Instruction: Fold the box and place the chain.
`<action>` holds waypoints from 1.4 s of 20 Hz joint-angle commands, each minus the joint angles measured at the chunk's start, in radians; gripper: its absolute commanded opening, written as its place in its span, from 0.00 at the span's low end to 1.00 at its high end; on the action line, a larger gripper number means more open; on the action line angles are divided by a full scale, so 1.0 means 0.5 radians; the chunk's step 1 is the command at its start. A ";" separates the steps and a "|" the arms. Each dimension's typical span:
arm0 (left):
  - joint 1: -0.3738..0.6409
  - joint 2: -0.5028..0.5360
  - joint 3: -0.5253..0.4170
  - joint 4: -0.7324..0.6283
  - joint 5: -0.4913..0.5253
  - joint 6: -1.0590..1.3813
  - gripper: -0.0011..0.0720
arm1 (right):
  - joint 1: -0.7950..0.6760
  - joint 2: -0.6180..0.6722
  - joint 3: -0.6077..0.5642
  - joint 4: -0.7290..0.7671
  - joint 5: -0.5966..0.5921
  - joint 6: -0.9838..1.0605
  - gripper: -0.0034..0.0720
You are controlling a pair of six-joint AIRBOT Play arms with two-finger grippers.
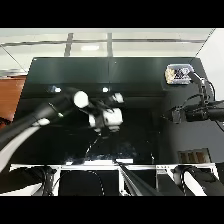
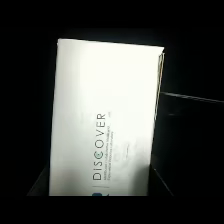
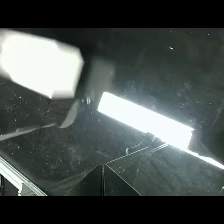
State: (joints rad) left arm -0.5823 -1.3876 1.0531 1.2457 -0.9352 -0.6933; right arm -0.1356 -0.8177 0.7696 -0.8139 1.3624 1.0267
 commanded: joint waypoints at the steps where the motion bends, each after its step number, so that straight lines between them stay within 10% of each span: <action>1: 0.573 0.076 0.079 0.306 -0.077 -0.321 0.41 | -0.001 0.002 0.002 0.002 -0.041 0.011 0.06; 8: 1.775 -0.085 0.262 0.102 0.457 -0.591 0.41 | -0.001 0.002 0.002 0.002 -0.169 0.029 0.06; 19: 1.897 -1.068 1.343 -0.020 0.028 -0.638 0.42 | -0.001 0.002 0.002 0.003 -0.362 0.114 0.06; 20: 1.891 -1.080 1.389 -0.008 -0.005 -0.707 0.53 | 0.000 0.002 0.002 0.004 -0.349 0.119 0.06; 21: 1.888 -1.072 1.446 -0.002 -0.052 -0.769 0.99 | 0.000 0.002 0.002 0.003 -0.334 0.124 0.06; 25: 1.900 -1.046 2.023 0.039 -0.742 -1.009 0.97 | 0.002 0.002 0.002 0.003 -0.310 0.122 0.06; 26: 1.906 -1.025 2.148 0.039 -0.909 -1.222 0.83 | 0.005 0.002 0.002 0.002 -0.311 0.121 0.06; 28: 1.907 -0.892 2.197 0.021 -1.208 -1.362 0.04 | 0.011 0.002 0.002 0.002 -0.309 0.114 0.06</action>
State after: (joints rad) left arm 0.3687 -1.8805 2.0460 1.2617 -1.2819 -1.2327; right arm -0.1337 -0.8177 0.7696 -0.8127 1.2041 1.0836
